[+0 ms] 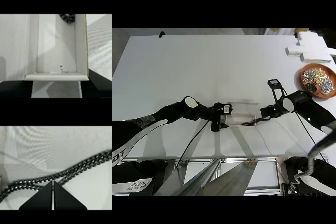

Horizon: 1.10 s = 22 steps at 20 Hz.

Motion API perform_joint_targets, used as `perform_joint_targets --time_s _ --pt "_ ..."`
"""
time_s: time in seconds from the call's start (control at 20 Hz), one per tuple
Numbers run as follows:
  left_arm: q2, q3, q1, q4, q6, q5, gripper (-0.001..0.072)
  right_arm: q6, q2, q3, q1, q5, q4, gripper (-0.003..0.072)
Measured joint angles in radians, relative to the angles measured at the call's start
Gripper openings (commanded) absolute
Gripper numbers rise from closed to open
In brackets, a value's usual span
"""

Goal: Fold the box and place the chain.

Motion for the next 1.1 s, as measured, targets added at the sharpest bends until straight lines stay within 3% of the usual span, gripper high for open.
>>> perform_joint_targets --time_s 0.2,0.3,1.1 --pt "0.000 0.000 0.000 0.000 0.000 0.000 0.0273 -0.005 0.084 0.000 0.000 0.018 -0.003 0.0035" --pt "0.000 0.000 0.000 0.000 0.000 0.000 0.0273 -0.005 0.105 -0.001 0.000 0.019 -0.002 0.0243" --pt "0.000 0.000 0.000 0.000 0.000 0.000 0.0273 0.093 -0.051 -0.033 0.000 -0.016 0.085 0.0243"
